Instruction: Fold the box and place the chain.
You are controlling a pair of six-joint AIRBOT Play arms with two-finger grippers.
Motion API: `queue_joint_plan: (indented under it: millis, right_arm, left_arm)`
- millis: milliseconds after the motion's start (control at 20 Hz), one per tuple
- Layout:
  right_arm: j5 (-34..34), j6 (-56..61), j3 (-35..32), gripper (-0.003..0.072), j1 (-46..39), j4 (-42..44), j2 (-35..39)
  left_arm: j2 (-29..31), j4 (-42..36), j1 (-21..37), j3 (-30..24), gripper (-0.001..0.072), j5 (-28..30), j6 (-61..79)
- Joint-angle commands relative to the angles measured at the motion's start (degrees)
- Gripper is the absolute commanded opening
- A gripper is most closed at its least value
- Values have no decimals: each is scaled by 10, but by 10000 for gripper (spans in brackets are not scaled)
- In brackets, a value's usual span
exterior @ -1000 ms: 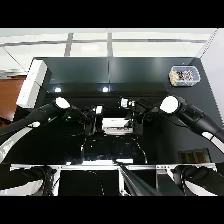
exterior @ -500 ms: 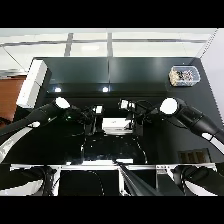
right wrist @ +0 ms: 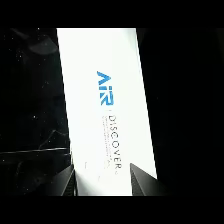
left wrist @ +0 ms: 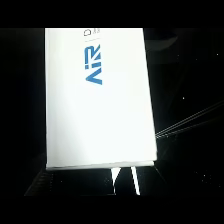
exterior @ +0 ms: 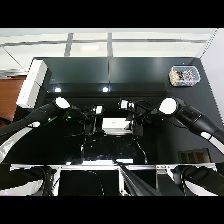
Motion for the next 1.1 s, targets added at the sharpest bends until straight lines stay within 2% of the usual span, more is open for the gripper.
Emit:
queue_joint_plan:
  millis: [0, 400, 600, 700, 850, 900, 950, 1000, 1050]
  right_arm:
    - [7, 12, 0, 379, 0, -12, -1]
    - [6, 32, 1, 379, 0, -3, -12]
    - [5, 62, 18, 379, -1, 59, 3]
    - [5, 105, 24, 379, -2, 83, 13]
    - [11, 274, 23, 378, -3, 127, 15]
    - [12, 314, 22, 312, -1, 132, 15]
    - [11, 348, 20, 64, -1, 134, 15]
    - [11, 377, 16, 13, -1, 134, 13]
    - [11, 395, 13, 13, -1, 136, 9]
  left_arm:
    - [0, 0, 0, 0, 484, 0, -1]
    - [0, 0, 0, 0, 484, 0, -1]
    - [0, 0, 0, 0, 484, 0, -1]
    - [0, 0, 0, 0, 484, 0, -1]
    - [0, 0, 0, 0, 484, 0, -1]
    - [0, 0, 0, 0, 484, 0, -1]
    - [0, 0, 0, 0, 484, 0, -1]
    - [0, 0, 0, 0, 484, 0, -1]
    - [0, 0, 0, 0, 484, 0, -1]
